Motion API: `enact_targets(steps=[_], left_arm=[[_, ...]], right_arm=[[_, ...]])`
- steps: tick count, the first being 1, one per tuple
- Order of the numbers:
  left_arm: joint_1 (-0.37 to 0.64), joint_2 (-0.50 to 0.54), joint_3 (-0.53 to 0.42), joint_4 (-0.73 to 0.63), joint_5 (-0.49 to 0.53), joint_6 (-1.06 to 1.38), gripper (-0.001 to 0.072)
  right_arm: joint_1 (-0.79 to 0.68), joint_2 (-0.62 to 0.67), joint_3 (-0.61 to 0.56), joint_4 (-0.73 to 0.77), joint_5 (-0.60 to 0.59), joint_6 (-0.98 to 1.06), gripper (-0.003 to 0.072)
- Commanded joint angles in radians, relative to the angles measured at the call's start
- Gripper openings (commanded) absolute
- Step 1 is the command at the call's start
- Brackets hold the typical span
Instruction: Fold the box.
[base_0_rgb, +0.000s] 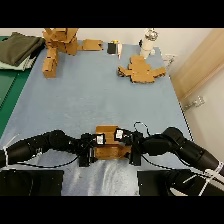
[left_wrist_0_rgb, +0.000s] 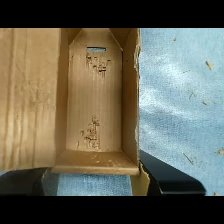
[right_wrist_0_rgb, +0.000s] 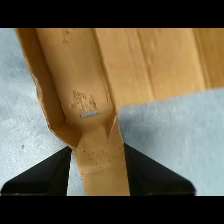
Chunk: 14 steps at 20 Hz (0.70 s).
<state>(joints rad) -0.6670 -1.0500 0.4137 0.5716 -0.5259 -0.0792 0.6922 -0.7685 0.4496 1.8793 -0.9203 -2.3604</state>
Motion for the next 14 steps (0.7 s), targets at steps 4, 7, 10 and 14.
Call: enact_targets(steps=[4,7,10,14], left_arm=[[0.0,0.001,0.0,0.0,0.0,0.0,0.0521],[0.0,0.001,0.0,0.0,0.0,0.0,0.0521],[0.0,0.001,0.0,0.0,0.0,0.0,0.0521],[0.0,0.001,0.0,0.0,0.0,0.0,0.0521]], right_arm=[[0.002,-0.022,0.012,0.082,0.054,-0.184,0.0433],[0.002,-0.022,0.013,0.146,0.037,-0.2,0.0261],[0.002,-0.024,0.013,0.161,0.043,-0.227,0.0158],[0.002,-0.037,0.012,0.179,0.055,-0.233,0.016]])
